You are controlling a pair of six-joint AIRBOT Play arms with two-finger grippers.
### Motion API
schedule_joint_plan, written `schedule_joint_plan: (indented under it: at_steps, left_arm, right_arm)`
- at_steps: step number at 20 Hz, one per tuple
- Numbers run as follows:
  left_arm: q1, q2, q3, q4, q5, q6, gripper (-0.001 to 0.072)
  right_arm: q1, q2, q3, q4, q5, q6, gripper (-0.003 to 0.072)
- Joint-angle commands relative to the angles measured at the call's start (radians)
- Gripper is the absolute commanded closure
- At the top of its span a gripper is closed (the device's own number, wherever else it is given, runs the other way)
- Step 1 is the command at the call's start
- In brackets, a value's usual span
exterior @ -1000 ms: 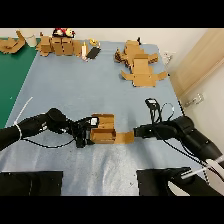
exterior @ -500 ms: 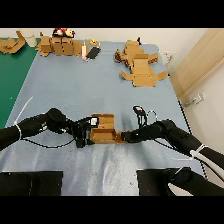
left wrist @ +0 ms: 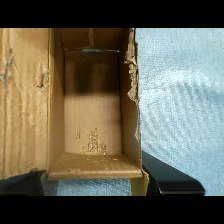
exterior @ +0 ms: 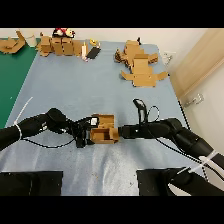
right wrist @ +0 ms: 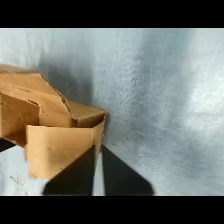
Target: Fold the box.
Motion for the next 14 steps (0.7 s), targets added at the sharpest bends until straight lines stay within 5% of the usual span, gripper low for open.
schedule_joint_plan:
  at_steps: [1, 3, 4, 6, 9, 13, 14]
  left_arm:
    - [0.000, 0.001, 0.001, 0.000, 0.000, 0.001, 0.0311]
    - [0.000, 0.001, 0.001, 0.000, 0.000, 0.001, 0.0311]
    - [0.000, 0.001, 0.001, 0.000, 0.000, 0.001, 0.0311]
    - [0.000, 0.001, 0.001, 0.000, 0.000, 0.001, 0.0310]
    - [0.000, 0.001, 0.001, 0.000, 0.000, 0.001, 0.0310]
    - [0.000, 0.001, 0.001, 0.000, 0.000, 0.001, 0.0311]
    - [0.000, 0.001, 0.001, 0.000, 0.000, 0.001, 0.0310]
  right_arm:
    - [0.002, 0.018, 0.006, 0.010, -0.004, 0.008, 0.0439]
    - [0.002, 0.018, 0.006, 0.019, -0.004, 0.008, 0.0435]
    - [0.002, 0.017, 0.006, 0.024, -0.004, 0.008, 0.0324]
    - [0.002, 0.007, 0.005, 0.020, -0.005, 0.008, 0.0298]
    - [-0.003, 0.037, 0.006, -0.031, 0.000, 0.024, 0.0597]
    - [-0.041, 0.103, 0.006, -0.211, -0.033, 0.238, 0.0594]
    - [-0.055, 0.114, 0.006, -0.254, -0.055, 0.282, 0.0530]
